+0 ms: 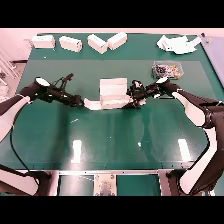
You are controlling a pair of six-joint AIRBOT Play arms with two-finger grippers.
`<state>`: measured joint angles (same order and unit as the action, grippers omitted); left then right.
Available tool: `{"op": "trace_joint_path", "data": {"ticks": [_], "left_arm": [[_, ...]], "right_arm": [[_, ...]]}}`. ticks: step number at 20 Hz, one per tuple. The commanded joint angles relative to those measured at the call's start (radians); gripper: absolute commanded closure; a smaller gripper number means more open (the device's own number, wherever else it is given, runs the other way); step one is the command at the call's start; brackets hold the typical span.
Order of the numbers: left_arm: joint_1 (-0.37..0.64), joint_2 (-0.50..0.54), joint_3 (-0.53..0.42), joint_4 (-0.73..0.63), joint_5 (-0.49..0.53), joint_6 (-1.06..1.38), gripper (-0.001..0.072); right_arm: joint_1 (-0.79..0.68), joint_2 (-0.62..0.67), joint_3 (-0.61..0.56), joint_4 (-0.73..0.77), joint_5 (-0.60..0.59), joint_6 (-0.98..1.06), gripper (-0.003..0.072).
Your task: Fold the box and place the chain.
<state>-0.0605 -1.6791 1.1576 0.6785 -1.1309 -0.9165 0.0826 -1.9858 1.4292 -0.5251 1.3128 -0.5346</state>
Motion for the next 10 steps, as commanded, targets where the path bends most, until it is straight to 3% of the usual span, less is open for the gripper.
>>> {"op": "trace_joint_path", "data": {"ticks": [1, 5, 10], "left_arm": [[-0.065, 0.0, -0.004, 0.025, 0.073, -0.053, 0.0692], [-0.072, 0.0, -0.036, 0.0, 0.102, -0.077, 0.0692], [-0.086, 0.0, -0.052, -0.192, 0.148, 0.093, 0.0692]], "right_arm": [[0.001, 0.0, 0.0, 0.0, 0.0, 0.0, 0.0107], [0.001, 0.0, 0.0, 0.0, 0.0, 0.0, 0.0107], [0.001, 0.0, 0.0, 0.0, 0.0, 0.0, 0.0107]]}}
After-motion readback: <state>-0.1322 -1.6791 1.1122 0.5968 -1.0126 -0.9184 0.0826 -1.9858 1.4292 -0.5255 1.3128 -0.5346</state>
